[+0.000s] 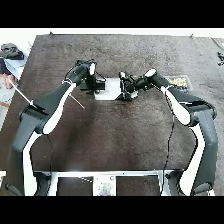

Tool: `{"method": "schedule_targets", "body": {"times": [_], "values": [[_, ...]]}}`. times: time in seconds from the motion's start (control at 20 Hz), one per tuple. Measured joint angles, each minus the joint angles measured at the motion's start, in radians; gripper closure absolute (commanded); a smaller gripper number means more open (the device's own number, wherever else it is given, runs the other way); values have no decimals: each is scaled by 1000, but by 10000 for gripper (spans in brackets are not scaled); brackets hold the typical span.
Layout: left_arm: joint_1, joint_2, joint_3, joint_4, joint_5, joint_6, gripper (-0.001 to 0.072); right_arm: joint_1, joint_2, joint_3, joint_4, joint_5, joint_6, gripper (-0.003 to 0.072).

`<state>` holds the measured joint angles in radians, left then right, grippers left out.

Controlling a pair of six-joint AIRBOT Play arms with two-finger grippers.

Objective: Fold the box and place the chain.

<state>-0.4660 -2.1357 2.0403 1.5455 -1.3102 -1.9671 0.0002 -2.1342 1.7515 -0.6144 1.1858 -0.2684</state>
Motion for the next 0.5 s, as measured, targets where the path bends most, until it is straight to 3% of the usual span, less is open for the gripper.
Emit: {"method": "schedule_targets", "body": {"times": [0.15,0.2,0.45,0.5], "values": [[0,-1,0,11,-1,-15,661,0,0,0,3,2,2,312],[0,-1,0,13,-2,-17,695,0,0,0,1,2,2,312],[1,-1,0,17,-10,-21,694,0,0,0,0,3,0,312],[1,-1,0,18,-11,-21,666,0,0,0,0,3,0,312]]}}
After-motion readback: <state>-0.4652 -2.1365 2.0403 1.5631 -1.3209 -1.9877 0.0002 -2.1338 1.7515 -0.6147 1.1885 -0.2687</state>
